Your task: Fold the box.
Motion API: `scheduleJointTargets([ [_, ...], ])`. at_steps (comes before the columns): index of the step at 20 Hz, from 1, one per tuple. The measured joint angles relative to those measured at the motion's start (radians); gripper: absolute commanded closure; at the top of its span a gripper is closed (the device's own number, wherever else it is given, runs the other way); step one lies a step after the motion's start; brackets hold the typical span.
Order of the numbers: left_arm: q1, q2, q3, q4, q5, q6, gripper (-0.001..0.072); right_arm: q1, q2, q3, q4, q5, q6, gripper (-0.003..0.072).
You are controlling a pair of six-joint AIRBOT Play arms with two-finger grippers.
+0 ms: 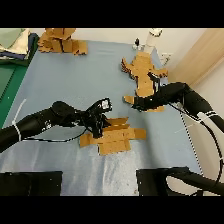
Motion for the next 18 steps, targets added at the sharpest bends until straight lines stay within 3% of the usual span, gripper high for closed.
scheduleJointTargets([
  [7,-0.003,-0.067,-0.012,-0.008,-0.001,0.054,0.0698,0.047,0.0,-0.024,-0.008,0.045,0.004,0.0684],
  [18,0.063,-0.052,-0.013,-0.064,-0.061,0.054,0.0698,0.061,0.0,-0.027,-0.038,0.06,0.02,0.0684],
])
